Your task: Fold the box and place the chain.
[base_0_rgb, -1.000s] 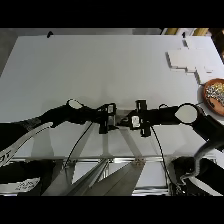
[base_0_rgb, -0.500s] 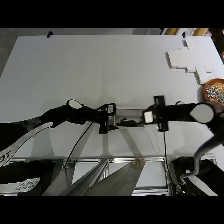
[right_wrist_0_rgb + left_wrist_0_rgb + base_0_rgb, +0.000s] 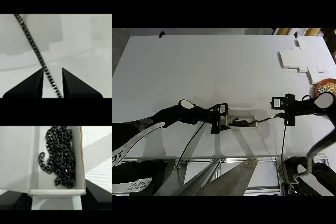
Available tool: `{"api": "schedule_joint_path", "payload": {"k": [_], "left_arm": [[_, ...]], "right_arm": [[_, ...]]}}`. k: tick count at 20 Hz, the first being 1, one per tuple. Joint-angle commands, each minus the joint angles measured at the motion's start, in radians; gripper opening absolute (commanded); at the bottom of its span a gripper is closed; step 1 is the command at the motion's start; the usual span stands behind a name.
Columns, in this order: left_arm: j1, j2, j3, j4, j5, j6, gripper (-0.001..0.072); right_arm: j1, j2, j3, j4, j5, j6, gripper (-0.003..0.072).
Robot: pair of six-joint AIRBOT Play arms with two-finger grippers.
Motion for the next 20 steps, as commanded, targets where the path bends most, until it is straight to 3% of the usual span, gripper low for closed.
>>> {"api": "schedule_joint_path", "payload": {"k": [1,5,13,15,18,20], "left_arm": [[0.000,0.000,0.001,0.000,0.000,0.000,0.0109],[0.000,0.000,0.001,0.000,0.000,0.000,0.0109],[0.000,0.000,0.001,0.000,0.000,0.000,0.0109],[0.001,0.000,0.001,0.000,0.000,0.000,0.0109],[0.000,0.000,0.001,0.000,0.000,0.000,0.0109],[0.000,0.000,0.001,0.000,0.000,0.000,0.0109]], "right_arm": [[-0.015,-0.106,-0.001,-0.044,-0.006,-0.010,0.0266],[-0.015,-0.151,-0.001,-0.051,-0.066,-0.037,0.0266],[-0.015,-0.208,-0.001,-0.051,-0.074,-0.085,0.0262],[-0.015,-0.208,-0.001,-0.051,-0.080,-0.085,0.0221],[-0.005,-0.194,-0.001,-0.053,-0.035,-0.084,0.0041],[0.015,-0.170,-0.001,-0.053,-0.001,-0.084,0.0019]]}}
